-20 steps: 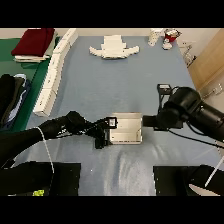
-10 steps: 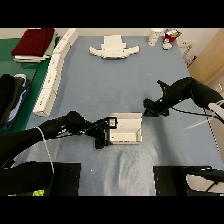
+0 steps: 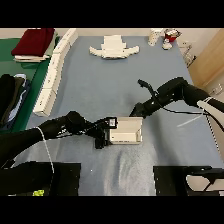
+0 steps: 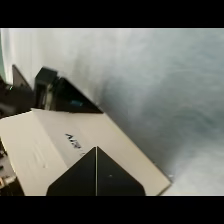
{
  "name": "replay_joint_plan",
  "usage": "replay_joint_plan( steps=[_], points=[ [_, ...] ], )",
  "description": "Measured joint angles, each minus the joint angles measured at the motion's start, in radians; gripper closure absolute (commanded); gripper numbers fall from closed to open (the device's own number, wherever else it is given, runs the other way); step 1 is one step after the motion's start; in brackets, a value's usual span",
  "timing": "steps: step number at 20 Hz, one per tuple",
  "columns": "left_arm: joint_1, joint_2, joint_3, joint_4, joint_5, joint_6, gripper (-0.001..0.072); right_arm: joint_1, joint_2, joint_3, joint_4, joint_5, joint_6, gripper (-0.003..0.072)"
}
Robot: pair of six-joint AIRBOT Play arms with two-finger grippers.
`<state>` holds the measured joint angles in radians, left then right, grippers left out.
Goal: Fold the box.
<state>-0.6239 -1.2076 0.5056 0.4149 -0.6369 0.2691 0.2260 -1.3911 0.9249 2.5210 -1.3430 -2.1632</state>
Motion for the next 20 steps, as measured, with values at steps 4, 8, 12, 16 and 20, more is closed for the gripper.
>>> replay_joint_plan(
  steps=[4,8,12,16,20],
  points=[
    [0.0,0.0,0.0,0.0,0.0,0.0,0.0265,0.079,0.138,-0.098,-0.009,0.093,-0.127,0.0683],
    [0.0,0.0,0.0,0.0,0.0,0.0,0.0264,0.172,0.299,-0.228,-0.032,0.282,-0.262,0.0681],
    [0.0,0.0,0.0,0.0,0.0,0.0,0.0264,0.28,0.433,-0.361,-0.064,0.491,-0.361,0.0675],
    [0.0,0.0,0.0,0.0,0.0,0.0,0.0265,0.378,0.501,-0.447,-0.141,0.639,-0.397,0.0673],
    [0.0,0.0,0.0,0.0,0.0,0.0,0.0264,0.425,0.536,-0.471,-0.2,0.71,-0.426,0.0389]
  ],
)
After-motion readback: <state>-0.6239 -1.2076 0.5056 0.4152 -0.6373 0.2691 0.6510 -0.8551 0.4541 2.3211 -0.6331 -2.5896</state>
